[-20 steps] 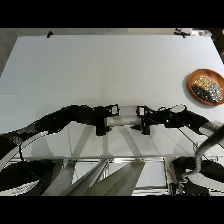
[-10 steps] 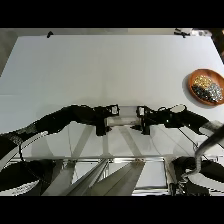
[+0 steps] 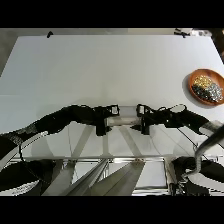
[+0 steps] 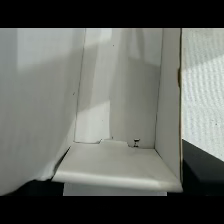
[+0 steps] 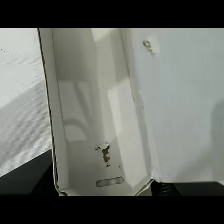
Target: Fold the box and place the chain.
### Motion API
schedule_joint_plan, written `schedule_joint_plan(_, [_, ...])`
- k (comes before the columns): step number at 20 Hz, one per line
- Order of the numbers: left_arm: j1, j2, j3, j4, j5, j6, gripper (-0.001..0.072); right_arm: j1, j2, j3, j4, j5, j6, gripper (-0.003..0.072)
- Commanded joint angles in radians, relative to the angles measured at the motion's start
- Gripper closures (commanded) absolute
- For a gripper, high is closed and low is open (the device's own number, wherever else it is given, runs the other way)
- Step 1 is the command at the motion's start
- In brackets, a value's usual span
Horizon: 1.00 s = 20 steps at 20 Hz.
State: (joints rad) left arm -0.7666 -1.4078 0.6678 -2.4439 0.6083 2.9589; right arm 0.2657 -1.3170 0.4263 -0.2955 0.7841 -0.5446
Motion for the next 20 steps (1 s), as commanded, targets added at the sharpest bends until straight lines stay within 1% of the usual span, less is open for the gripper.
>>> schedule_joint_plan(1, [0.000, 0.000, 0.001, -0.002, 0.000, -0.002, 0.0699, 0.001, 0.000, 0.000, 0.000, 0.050, 0.105, 0.0342])
schedule_joint_plan(2, [0.000, 0.000, 0.001, -0.002, 0.000, -0.002, 0.0699, 0.001, 0.000, 0.000, 0.000, 0.050, 0.108, 0.0322])
schedule_joint_plan(4, [0.000, 0.000, 0.001, -0.002, 0.001, -0.002, 0.0699, 0.000, 0.001, 0.000, 0.000, 0.035, 0.161, -0.0031])
schedule_joint_plan(5, [0.000, 0.000, 0.001, -0.002, 0.000, -0.002, 0.0699, 0.000, 0.005, 0.000, -0.014, 0.034, 0.178, -0.0031])
schedule_joint_plan(6, [0.000, 0.000, 0.001, -0.002, 0.000, -0.002, 0.0699, 0.000, 0.014, 0.000, -0.061, 0.038, 0.182, -0.0031])
schedule_joint_plan(8, [0.000, 0.000, 0.001, -0.002, 0.000, -0.002, 0.0699, 0.000, 0.051, 0.000, -0.194, 0.027, 0.221, -0.0031])
schedule_joint_plan(11, [0.000, 0.000, 0.001, -0.002, 0.000, -0.002, 0.0699, 0.000, 0.156, 0.000, -0.319, -0.046, 0.360, -0.0032])
schedule_joint_plan(13, [0.000, 0.000, 0.001, -0.002, 0.000, -0.002, 0.0700, 0.000, 0.233, 0.000, -0.466, -0.055, 0.443, -0.0032])
schedule_joint_plan(15, [0.001, 0.001, 0.001, -0.001, 0.000, -0.002, 0.0700, 0.000, 0.300, 0.000, -0.630, -0.063, 0.591, -0.0032])
schedule_joint_plan(17, [0.001, 0.001, 0.001, -0.002, 0.000, -0.002, 0.0700, 0.000, 0.360, 0.000, -0.755, -0.062, 0.756, -0.0031])
schedule_joint_plan(20, [0.001, 0.002, 0.001, -0.002, 0.001, -0.002, 0.0701, 0.000, 0.455, 0.000, -0.829, -0.058, 0.949, -0.0031])
